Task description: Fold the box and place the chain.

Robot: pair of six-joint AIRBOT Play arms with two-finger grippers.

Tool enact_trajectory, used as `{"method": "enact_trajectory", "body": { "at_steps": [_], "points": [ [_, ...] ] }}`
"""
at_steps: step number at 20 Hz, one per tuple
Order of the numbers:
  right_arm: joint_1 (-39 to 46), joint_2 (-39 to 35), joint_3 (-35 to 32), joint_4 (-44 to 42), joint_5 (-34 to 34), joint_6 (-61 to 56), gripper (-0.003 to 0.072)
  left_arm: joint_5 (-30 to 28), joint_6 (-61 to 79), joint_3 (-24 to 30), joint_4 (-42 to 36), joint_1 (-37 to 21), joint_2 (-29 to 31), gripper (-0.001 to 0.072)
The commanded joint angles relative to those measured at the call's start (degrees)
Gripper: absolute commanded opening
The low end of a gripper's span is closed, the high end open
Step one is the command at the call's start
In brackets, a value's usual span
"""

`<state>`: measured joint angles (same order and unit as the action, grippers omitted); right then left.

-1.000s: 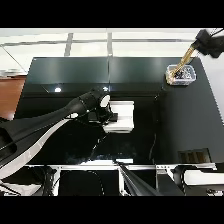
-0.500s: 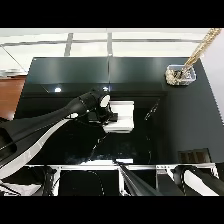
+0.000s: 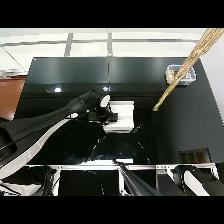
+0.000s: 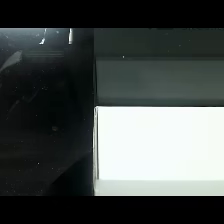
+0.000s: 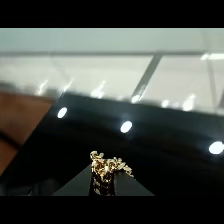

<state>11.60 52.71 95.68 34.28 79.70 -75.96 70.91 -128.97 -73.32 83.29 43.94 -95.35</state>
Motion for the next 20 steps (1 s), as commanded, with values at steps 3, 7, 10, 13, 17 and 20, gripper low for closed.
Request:
{"method": "enact_trajectory", "body": {
  "at_steps": [3, 7, 10, 13, 17, 20],
  "points": [
    [-11.89, -0.63, -6.40, -4.96, 5.49, 1.68, 0.0013, 0.07, 0.02, -0.04, -0.02, -0.02, 0.04, 0.0028],
    [-20.98, -0.57, -11.56, -4.90, -5.40, 2.16, 0.0013, 0.07, 0.02, -0.04, -0.02, -0.02, 0.04, 0.0028],
    [-23.12, 0.07, -13.35, -4.68, -10.84, 2.32, 0.0013, 0.07, 0.02, -0.04, 0.00, -0.02, 0.04, 0.0028],
    [-23.17, 1.27, -15.41, -3.93, -11.13, 2.27, 0.0013, 0.04, 0.02, -0.04, 0.00, -0.02, 0.04, 0.0028],
    [-23.15, 1.44, -24.11, -3.52, -11.37, 2.29, 0.0014, 0.04, 0.02, -0.04, 0.00, -0.02, 0.04, 0.0028],
    [-23.15, 1.46, -30.42, -2.14, -13.86, 2.25, 0.0014, 0.04, 0.02, -0.04, 0.00, -0.02, 0.04, 0.0028]
  ]
}}
